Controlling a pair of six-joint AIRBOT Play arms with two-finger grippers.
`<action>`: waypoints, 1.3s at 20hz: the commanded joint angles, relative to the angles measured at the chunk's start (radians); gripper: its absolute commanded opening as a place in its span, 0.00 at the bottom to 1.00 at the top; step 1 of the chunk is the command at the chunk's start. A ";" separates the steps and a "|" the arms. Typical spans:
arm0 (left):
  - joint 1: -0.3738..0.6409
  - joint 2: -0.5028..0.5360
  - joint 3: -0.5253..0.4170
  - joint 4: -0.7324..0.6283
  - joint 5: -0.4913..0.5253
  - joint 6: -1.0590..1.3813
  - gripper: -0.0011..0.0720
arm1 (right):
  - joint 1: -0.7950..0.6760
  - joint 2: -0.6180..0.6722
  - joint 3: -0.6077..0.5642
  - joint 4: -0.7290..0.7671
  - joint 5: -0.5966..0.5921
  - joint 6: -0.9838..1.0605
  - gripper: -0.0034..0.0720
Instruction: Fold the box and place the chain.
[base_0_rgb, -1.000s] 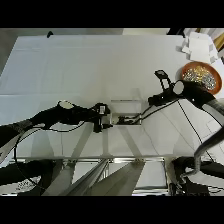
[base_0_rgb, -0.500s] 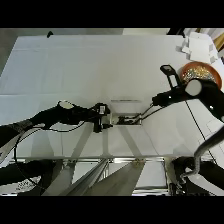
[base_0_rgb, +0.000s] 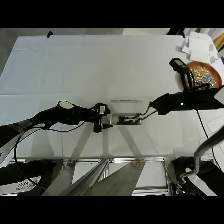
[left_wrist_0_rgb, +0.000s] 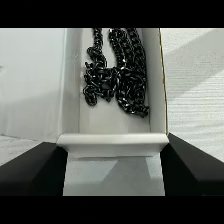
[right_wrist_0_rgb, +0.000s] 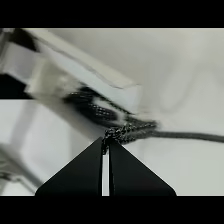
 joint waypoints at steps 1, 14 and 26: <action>-0.001 0.000 0.000 0.000 0.000 0.000 0.11 | 0.034 0.029 0.001 0.295 0.024 -0.147 0.06; 0.000 0.000 0.000 0.000 0.000 0.000 0.11 | 0.317 -0.189 0.001 0.109 -0.231 -0.159 0.06; -0.001 0.000 0.000 0.000 0.000 0.000 0.11 | 0.316 -0.393 0.001 0.150 -0.191 -0.161 0.34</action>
